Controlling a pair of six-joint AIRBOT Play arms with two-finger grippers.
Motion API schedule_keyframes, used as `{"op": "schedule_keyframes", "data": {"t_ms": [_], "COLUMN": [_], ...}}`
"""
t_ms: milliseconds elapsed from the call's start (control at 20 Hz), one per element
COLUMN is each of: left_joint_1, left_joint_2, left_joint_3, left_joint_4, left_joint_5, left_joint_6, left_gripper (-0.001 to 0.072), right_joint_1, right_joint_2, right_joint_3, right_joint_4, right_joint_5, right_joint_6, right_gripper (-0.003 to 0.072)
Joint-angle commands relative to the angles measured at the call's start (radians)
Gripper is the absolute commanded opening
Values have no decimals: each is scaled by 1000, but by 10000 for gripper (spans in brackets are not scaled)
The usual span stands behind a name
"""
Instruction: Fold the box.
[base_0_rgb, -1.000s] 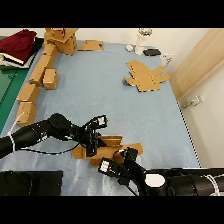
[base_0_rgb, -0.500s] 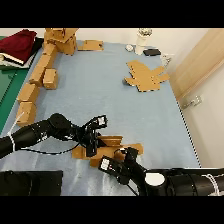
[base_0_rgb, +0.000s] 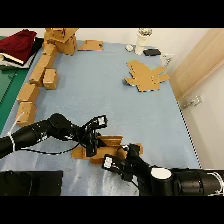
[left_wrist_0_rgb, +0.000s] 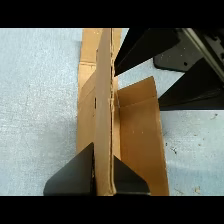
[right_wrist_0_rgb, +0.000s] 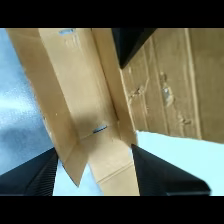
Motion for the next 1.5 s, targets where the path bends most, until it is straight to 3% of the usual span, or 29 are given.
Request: {"op": "schedule_keyframes", "data": {"t_ms": [0, 150, 400, 800, 1000, 1450], "left_joint_1": [1, 1, 1, 1, 1, 1], "left_joint_2": [0, 0, 0, 0, 0, 0], "left_joint_3": [0, 0, 0, 0, 0, 0], "left_joint_4": [0, 0, 0, 0, 0, 0], "left_joint_5": [0, 0, 0, 0, 0, 0], "left_joint_6": [0, 0, 0, 0, 0, 0], "left_gripper": [13, 13, 13, 13, 13, 14], "right_joint_1": [-99, -261, -536, -806, -856, -855], "right_joint_2": [55, 96, 99, 1, -58, -52], "right_joint_3": [-20, -30, -29, -22, 11, 10], "right_joint_4": [47, 244, 644, 1086, 1118, 1109], "right_joint_5": [82, 180, 232, 230, 197, 111], "right_joint_6": [-103, -383, -908, -1405, -1430, -1403], "right_gripper": [716, 717, 717, 716, 716, 712]}}
